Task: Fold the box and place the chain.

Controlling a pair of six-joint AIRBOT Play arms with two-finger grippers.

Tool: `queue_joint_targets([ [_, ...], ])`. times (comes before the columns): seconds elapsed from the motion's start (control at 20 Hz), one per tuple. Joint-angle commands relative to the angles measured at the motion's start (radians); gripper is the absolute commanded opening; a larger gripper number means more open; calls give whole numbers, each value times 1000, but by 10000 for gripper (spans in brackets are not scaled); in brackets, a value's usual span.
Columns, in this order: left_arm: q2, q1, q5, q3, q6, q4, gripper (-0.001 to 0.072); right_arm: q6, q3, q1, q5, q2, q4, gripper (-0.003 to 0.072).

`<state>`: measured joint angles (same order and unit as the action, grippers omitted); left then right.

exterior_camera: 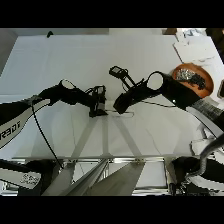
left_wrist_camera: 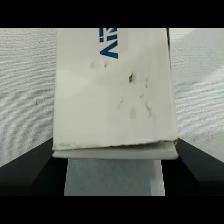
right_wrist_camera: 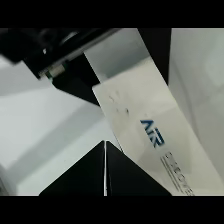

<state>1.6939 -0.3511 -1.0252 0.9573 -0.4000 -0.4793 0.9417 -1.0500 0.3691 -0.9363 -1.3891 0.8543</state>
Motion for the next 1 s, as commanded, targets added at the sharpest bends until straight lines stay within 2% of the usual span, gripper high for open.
queue_joint_targets([
  [0.0, 0, 0, 0, 1, 0, 0, 257, 23, 82, -2, 149, -12, -183, 6],
  [0.2, 0, 0, 0, 1, 0, 0, 257, 23, 165, 0, 201, -12, -180, 6],
  [0.5, 0, 0, 0, 1, 0, 0, 257, 23, 218, 0, 220, -12, -169, 6],
  [0.95, 0, 0, 0, 1, 0, 0, 257, 23, 227, -1, 228, -8, -156, 7],
])
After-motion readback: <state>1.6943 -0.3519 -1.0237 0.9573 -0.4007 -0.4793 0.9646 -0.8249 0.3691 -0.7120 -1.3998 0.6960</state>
